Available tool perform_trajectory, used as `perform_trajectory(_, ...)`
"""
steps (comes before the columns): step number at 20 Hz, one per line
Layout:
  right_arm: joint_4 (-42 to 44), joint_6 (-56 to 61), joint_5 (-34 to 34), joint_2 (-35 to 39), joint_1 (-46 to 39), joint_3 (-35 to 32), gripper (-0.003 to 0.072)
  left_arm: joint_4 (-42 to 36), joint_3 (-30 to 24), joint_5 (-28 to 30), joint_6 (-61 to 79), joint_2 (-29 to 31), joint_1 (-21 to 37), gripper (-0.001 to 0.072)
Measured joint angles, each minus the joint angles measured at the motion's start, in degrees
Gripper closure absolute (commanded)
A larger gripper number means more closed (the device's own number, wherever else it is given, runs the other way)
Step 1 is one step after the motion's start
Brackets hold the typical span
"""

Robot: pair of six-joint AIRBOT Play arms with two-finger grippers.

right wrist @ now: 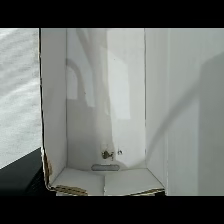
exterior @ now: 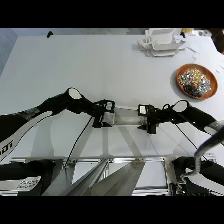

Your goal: Fold the box and place the chain.

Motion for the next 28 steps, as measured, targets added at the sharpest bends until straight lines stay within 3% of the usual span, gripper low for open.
perform_trajectory(11, 0.0, 0.0, 0.0, 0.0, 0.0, 0.0, 0.0307, -3.7, 0.0, 0.2, -0.1, -1.7, -1.7, 0.001)
perform_trajectory(12, 0.0, 0.0, 0.0, 0.0, 0.0, 0.0, 0.0307, -3.8, 0.0, 0.3, -0.1, -2.0, -1.8, 0.0074)
perform_trajectory(14, 0.0, 0.1, 0.0, 0.0, 0.0, 0.0, 0.0307, -4.2, 0.0, 0.2, -0.2, -2.5, -1.8, 0.0426)
perform_trajectory(16, 0.0, 0.1, 0.0, 0.0, 0.0, 0.0, 0.0307, -4.3, 0.0, 0.1, -0.2, -2.8, -1.9, 0.0602)
perform_trajectory(17, 0.0, 0.1, 0.0, 0.0, 0.0, 0.0, 0.0307, -4.3, 0.0, 0.0, -0.1, -2.9, -1.9, 0.0628)
perform_trajectory(28, 0.0, 0.1, 0.0, 0.0, 0.0, 0.0, 0.0307, -4.2, 0.0, 0.1, -0.1, -3.2, -1.9, 0.0627)
